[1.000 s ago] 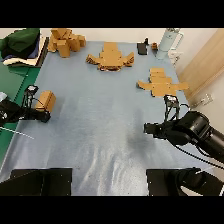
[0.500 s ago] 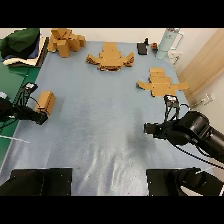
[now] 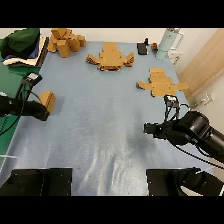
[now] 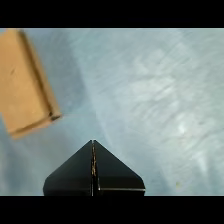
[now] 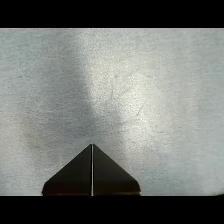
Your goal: Fold the box.
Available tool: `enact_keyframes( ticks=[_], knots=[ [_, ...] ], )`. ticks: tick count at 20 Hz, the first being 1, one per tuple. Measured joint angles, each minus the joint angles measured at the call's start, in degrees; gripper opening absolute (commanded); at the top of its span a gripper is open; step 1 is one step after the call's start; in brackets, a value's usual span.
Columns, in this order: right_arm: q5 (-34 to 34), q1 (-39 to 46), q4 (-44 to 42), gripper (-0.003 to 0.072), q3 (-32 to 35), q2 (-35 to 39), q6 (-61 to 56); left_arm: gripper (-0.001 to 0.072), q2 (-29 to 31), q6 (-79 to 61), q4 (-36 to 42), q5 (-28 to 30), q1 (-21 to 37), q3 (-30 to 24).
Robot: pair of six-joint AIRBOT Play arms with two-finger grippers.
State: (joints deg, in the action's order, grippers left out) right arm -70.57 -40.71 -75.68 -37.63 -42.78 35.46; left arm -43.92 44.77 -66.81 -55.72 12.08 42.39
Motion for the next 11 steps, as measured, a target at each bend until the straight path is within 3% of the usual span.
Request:
enact_keyframes(
  ticks=[6, 11],
  knots=[
    [0.0, 0.0, 0.0, 0.0005, 0.0, 0.0, 0.0, 0.0015, -7.8, 10.3, 0.0, 2.4, -16.8, 5.1],
    [0.0, 0.0, 0.0, 0.0005, 0.0, 0.0, 0.0, 0.0014, -14.4, 13.7, 0.0, 4.7, -23.1, 6.0]
  ],
)
